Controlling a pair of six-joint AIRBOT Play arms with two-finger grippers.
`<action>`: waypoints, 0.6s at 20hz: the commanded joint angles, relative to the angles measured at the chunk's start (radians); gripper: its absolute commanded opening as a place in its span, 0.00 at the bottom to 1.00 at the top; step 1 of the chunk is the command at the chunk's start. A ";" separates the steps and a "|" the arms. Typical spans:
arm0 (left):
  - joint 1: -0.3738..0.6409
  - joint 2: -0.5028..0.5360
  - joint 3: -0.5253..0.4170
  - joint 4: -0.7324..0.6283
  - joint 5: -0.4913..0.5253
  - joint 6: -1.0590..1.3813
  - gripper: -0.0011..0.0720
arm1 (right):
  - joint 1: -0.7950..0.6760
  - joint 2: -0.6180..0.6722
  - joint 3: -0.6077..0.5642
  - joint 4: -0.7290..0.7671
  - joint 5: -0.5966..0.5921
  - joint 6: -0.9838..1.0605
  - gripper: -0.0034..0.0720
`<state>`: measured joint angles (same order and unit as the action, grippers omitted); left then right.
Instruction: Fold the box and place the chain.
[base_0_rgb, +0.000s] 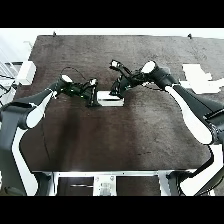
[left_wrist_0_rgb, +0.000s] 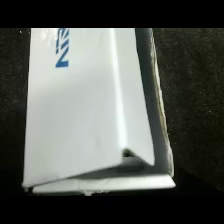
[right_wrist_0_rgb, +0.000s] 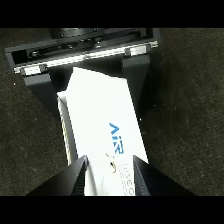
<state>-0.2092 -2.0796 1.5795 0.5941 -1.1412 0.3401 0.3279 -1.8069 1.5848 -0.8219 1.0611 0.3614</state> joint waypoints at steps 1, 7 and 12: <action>0.000 0.001 0.001 0.000 0.000 0.001 0.66 | 0.007 0.000 0.001 -0.003 0.002 0.001 0.50; 0.000 0.001 0.001 0.000 0.000 0.001 0.66 | 0.008 -0.001 -0.037 -0.002 -0.006 0.001 0.47; 0.000 0.001 0.001 0.000 0.000 0.001 0.66 | 0.015 -0.001 -0.057 0.003 -0.017 0.001 0.47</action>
<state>-0.2092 -2.0796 1.5795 0.5941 -1.1408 0.3405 0.3374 -1.8069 1.5383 -0.8211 1.0439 0.3618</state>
